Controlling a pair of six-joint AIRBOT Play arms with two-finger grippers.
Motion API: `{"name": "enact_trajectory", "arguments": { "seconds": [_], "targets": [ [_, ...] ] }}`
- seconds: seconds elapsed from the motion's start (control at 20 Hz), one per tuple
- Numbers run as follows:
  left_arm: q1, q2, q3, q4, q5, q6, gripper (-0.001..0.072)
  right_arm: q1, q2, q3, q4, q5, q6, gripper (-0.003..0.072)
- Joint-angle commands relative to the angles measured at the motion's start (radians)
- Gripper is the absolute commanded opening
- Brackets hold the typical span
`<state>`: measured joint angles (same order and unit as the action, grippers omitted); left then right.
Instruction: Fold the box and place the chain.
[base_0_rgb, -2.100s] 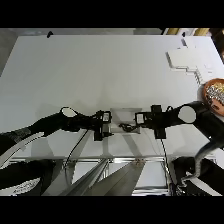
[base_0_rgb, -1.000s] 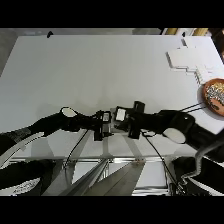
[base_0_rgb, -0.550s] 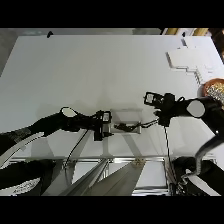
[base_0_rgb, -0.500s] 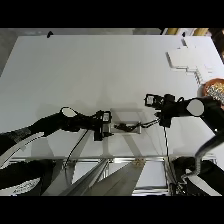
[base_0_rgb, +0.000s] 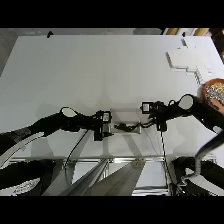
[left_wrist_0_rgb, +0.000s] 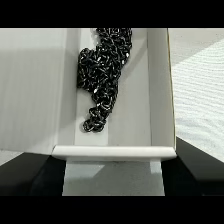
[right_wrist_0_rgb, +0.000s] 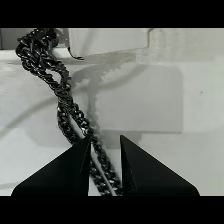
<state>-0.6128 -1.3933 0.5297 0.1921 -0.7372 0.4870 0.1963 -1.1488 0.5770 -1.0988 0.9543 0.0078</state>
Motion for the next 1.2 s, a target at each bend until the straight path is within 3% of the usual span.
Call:
{"name": "enact_trajectory", "arguments": {
  "seconds": [0.0, 0.25, 0.3, 0.45, 0.7, 0.9, 1.0, 1.15],
  "targets": [
    [0.0, 0.0, 0.0, 0.0, 0.0, 0.0, 0.033, -0.002, -0.015, -0.019, -0.003, 0.016, -0.073, 0.0181],
    [0.0, 0.0, 0.0, 0.0, 0.0, 0.0, 0.033, -0.002, -0.015, -0.031, 0.0, -0.013, -0.095, 0.0142],
    [0.0, 0.0, 0.0, 0.0, 0.0, 0.0, 0.033, -0.002, -0.015, -0.031, 0.0, -0.012, -0.095, 0.006],
    [0.0, 0.0, 0.0, 0.0, 0.0, 0.0, 0.033, -0.002, -0.008, -0.031, -0.006, 0.006, -0.088, 0.0018],
    [0.0, 0.0, 0.0, 0.0, 0.0, 0.0, 0.033, 0.092, 0.228, -0.031, -0.167, 0.16, 0.097, 0.0017],
    [0.0, 0.0, 0.0, 0.0, 0.0, 0.0, 0.033, 0.236, 0.361, -0.031, 0.038, 0.2, 0.183, 0.0018],
    [0.0, 0.0, 0.0, 0.0, 0.0, 0.0, 0.033, 0.31, 0.361, -0.031, 0.161, 0.116, 0.203, 0.0018],
    [0.0, 0.0, 0.0, 0.0, 0.0, 0.0, 0.033, 0.418, 0.356, -0.031, 0.305, -0.117, 0.247, 0.0018]
  ]
}}
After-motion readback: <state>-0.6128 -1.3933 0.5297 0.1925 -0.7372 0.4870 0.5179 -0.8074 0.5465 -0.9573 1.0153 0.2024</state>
